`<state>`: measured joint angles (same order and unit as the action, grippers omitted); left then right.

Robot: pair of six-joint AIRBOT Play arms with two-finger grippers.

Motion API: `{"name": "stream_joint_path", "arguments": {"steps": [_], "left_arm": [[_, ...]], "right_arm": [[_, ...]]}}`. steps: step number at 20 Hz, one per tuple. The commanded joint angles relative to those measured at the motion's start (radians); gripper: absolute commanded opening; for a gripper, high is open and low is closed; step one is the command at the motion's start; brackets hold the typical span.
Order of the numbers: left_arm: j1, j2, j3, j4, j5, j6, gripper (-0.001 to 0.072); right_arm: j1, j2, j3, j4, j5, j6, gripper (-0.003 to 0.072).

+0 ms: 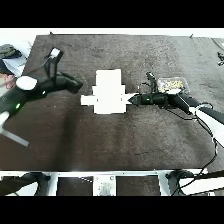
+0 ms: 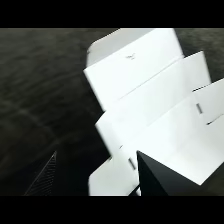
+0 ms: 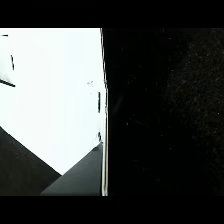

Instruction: Fold the box and place the chain.

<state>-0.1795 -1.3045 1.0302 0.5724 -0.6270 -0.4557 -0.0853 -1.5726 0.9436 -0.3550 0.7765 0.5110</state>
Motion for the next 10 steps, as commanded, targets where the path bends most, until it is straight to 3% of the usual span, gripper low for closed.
{"name": "stream_joint_path", "arguments": {"steps": [1, 5, 10], "left_arm": [[0.0, -0.258, 0.3, 0.029, -0.262, -0.079, 0.0548], [0.0, -0.491, 0.603, 0.112, -0.415, -0.202, 0.0549], [0.0, -0.713, 0.887, 0.112, -0.617, -0.259, 0.0549]], "right_arm": [[0.001, -0.002, -0.001, 0.001, -0.008, -0.015, -0.0013], [0.001, -0.018, -0.001, 0.013, -0.018, -0.021, -0.0013], [0.001, -0.037, -0.001, 0.053, -0.014, -0.068, -0.0013]]}}
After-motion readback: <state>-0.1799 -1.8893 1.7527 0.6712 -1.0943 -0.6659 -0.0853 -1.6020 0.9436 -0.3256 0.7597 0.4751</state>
